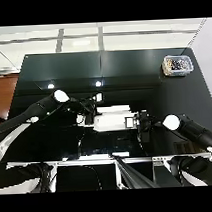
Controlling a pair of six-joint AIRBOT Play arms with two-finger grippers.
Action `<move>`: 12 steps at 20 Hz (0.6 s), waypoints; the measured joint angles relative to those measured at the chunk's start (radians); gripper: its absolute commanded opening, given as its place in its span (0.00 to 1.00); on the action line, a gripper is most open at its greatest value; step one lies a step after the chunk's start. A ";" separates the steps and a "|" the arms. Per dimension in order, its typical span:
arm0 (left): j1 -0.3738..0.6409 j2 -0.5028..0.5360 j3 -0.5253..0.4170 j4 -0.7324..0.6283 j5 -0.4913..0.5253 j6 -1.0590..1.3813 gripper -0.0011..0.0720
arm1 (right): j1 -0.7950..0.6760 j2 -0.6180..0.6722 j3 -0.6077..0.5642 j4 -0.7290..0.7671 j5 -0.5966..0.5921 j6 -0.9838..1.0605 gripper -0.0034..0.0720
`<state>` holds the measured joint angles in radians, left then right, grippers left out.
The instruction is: Fold the box and place the chain.
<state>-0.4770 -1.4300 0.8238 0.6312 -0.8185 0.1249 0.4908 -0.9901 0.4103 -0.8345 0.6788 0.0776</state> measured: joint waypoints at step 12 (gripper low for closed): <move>-0.001 0.000 0.000 -0.005 0.007 -0.001 0.06 | -0.012 -0.021 0.082 0.107 -0.050 -0.079 0.98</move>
<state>-0.4782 -1.4303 0.8238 0.6262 -0.8116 0.1242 0.4789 -1.0115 0.4923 -0.7273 0.6289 -0.0013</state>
